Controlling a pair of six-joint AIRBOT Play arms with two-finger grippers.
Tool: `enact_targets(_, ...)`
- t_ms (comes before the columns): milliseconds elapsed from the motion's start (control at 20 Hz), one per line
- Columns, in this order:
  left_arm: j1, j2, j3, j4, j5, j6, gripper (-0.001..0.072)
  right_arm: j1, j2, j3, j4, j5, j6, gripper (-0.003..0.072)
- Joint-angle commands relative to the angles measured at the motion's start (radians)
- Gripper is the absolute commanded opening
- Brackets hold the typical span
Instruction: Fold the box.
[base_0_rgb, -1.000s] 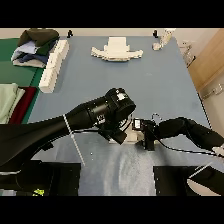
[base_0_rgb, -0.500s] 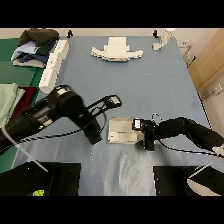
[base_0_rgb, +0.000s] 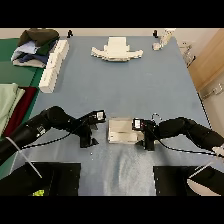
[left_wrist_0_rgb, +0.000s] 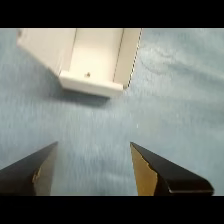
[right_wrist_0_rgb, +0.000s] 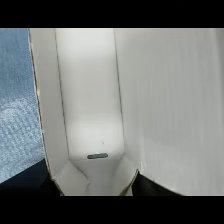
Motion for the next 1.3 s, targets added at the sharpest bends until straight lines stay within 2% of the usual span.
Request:
enact_targets(0,0.017,-0.103,-0.037,-0.269,0.113,0.415,0.0695,0.0,0.0,0.001,0.0,0.0,0.0,0.0513)
enact_targets(150,0.014,-0.154,-0.037,-0.335,0.166,0.447,0.0695,0.0,0.0,0.001,0.0,0.0,0.0,0.0513)
enact_targets(450,-0.027,-0.164,-0.037,-0.344,0.174,0.462,0.0696,0.0,0.0,0.001,0.0,0.0,0.0,0.0513)
enact_targets(650,-0.043,-0.203,-0.029,-0.415,0.173,0.514,0.0696,0.0,0.0,0.001,0.0,0.0,0.0,0.0513)
enact_targets(800,-0.072,-0.228,-0.027,-0.415,0.184,0.513,0.0695,0.0,0.0,0.001,0.0,0.0,0.0,0.0513)
enact_targets(950,-0.094,-0.248,-0.023,-0.411,0.238,0.492,0.0695,0.0,0.0,0.001,0.0,0.0,0.0,0.0513)
enact_targets(1250,-0.097,-0.253,-0.016,-0.41,0.237,0.481,0.0695,0.0,0.0,0.001,0.0,0.0,0.0,0.0513)
